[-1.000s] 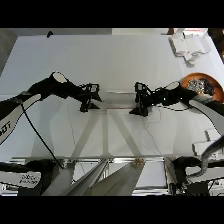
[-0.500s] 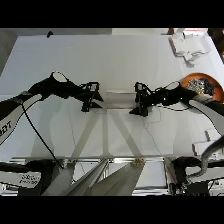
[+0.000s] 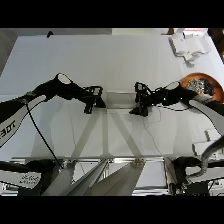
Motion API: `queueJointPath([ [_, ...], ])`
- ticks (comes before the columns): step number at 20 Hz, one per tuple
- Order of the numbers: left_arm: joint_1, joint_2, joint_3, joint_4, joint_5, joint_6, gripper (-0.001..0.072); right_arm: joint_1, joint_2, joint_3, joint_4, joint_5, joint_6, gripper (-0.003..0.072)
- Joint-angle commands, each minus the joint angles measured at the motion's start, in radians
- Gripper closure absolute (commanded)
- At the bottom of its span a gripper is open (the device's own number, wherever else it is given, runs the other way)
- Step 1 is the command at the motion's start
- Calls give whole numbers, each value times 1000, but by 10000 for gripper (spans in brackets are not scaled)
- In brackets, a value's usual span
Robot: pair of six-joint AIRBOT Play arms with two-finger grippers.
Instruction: Fold the box and place the chain.
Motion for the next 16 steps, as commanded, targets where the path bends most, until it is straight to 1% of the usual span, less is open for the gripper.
queueJointPath([
  [1,-3,-2,0,-15,15,5,657,0,0,1,0,1,0,192],
  [3,-3,-3,0,-22,12,5,657,0,0,1,0,1,0,192],
  [7,9,-1,0,56,3,-27,648,0,0,1,0,1,0,192],
  [9,16,-1,0,69,3,-76,544,0,0,1,0,1,0,192],
  [11,22,-1,0,69,5,-97,544,0,0,1,0,1,0,192],
  [14,22,-1,0,67,46,-97,544,0,0,1,0,1,0,192],
  [16,22,-1,0,56,50,-97,544,0,0,1,0,1,0,192],
])
